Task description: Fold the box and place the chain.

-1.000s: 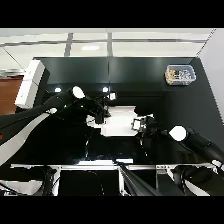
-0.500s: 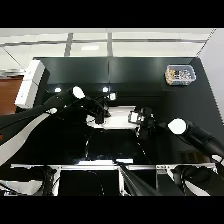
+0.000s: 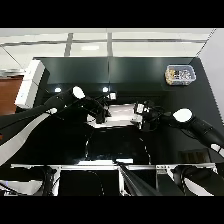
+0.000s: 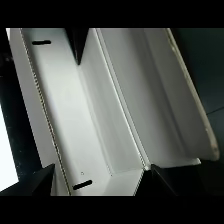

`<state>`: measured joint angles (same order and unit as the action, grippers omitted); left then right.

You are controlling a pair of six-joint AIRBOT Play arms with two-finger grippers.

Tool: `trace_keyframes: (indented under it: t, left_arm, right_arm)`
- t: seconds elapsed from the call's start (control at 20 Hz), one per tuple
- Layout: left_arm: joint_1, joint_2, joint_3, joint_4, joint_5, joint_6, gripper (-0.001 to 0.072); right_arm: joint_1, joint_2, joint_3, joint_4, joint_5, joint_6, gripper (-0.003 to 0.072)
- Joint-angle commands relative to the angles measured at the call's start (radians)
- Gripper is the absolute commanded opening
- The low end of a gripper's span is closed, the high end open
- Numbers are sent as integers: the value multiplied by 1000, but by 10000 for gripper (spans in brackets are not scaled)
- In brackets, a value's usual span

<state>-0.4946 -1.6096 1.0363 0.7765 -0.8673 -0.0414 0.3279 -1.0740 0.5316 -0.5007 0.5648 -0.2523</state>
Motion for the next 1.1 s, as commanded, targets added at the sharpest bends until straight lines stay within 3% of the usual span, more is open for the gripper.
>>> trace_keyframes:
  t: [0.0, 0.15, 0.4, 0.65, 1.05]
  left_arm:
    - [0, 0, 0, -3, -6, 1, 25]
    - [0, 0, 0, -3, -6, 1, 25]
    - [0, 0, 0, -3, -6, 1, 25]
    - [0, 0, 0, -3, -7, 1, 25]
    - [0, 0, 0, -3, -7, 1, 25]
  right_arm:
    - [-42, -12, 7, 32, 0, -56, 703]
    - [-47, -14, 7, 30, 11, -56, 703]
    - [-19, -79, 7, 86, 163, -128, 703]
    - [48, -148, 7, 43, 101, -171, 703]
    - [21, -183, 42, 40, 158, -160, 703]
